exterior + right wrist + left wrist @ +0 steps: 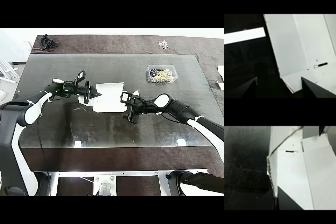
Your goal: Fold the box and place the chain.
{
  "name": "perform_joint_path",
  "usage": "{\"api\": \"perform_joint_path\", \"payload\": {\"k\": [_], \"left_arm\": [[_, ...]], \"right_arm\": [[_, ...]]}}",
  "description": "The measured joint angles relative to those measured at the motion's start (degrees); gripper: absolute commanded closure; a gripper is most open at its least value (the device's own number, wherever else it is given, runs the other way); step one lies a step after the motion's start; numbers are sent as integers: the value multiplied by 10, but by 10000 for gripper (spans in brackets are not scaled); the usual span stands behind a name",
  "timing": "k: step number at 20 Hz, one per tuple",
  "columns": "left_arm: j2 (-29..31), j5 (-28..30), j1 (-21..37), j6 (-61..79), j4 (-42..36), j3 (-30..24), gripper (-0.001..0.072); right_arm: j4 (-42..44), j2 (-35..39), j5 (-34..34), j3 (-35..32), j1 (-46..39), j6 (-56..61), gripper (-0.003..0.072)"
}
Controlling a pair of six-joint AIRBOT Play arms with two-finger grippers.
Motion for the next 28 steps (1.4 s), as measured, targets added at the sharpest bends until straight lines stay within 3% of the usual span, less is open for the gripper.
{"api": "perform_joint_path", "payload": {"k": [6,14,20,21,28], "left_arm": [[0,0,0,0,-1,0,690],[0,0,0,0,-1,0,690],[0,0,0,0,-1,0,690],[0,0,0,0,-1,0,690],[0,0,0,0,-1,0,690]], "right_arm": [[16,-22,-82,-3,3,-24,45],[87,-44,-135,4,3,-86,45],[134,-46,-135,42,-8,-123,40],[137,-46,-131,47,-14,-127,-8],[172,-60,-80,84,-55,-158,-9]]}}
